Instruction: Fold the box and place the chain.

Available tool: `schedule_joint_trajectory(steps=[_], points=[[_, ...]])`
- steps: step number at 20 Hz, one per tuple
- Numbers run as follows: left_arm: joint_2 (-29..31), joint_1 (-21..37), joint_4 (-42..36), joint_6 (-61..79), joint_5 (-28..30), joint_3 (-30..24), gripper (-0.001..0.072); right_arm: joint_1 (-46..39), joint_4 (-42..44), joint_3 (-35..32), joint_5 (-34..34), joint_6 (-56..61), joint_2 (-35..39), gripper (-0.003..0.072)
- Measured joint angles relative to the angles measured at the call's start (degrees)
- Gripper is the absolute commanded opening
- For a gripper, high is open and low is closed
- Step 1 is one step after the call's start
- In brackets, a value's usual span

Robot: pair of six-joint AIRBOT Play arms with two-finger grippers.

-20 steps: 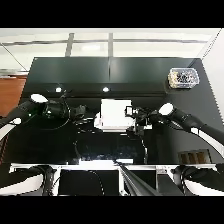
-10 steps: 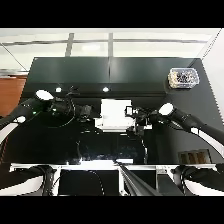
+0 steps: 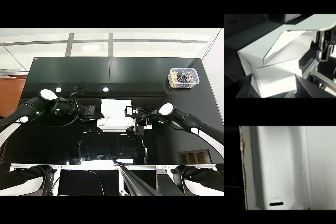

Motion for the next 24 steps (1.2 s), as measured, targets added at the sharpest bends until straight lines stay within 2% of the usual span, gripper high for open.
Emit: schedule_joint_trajectory(steps=[3, 9, 13, 15, 24], points=[[0.0, -1.7, 3.1, -2.8, 0.8, 1.7, 0.0599, 0.0, 0.0, 0.0, 0.0, 0.0, 0.0, 0.046], [0.0, -7.8, 17.0, -16.8, 2.1, 7.7, 0.0598, 0.0, 0.0, 0.0, 0.0, 0.0, 0.0, 0.046], [0.0, -11.2, 21.7, -22.2, 2.3, 10.0, 0.0597, 0.0, 0.0, 0.0, 0.0, 0.0, 0.0, 0.046], [0.0, -12.6, 24.4, -24.9, 2.4, 10.4, 0.048, 0.0, 0.0, 0.0, 0.0, 0.0, 0.0, 0.046], [0.0, -16.5, 32.8, -33.4, 3.6, 10.8, 0.048, 0.0, 0.0, 0.0, 0.0, 0.0, 0.0, 0.046]])
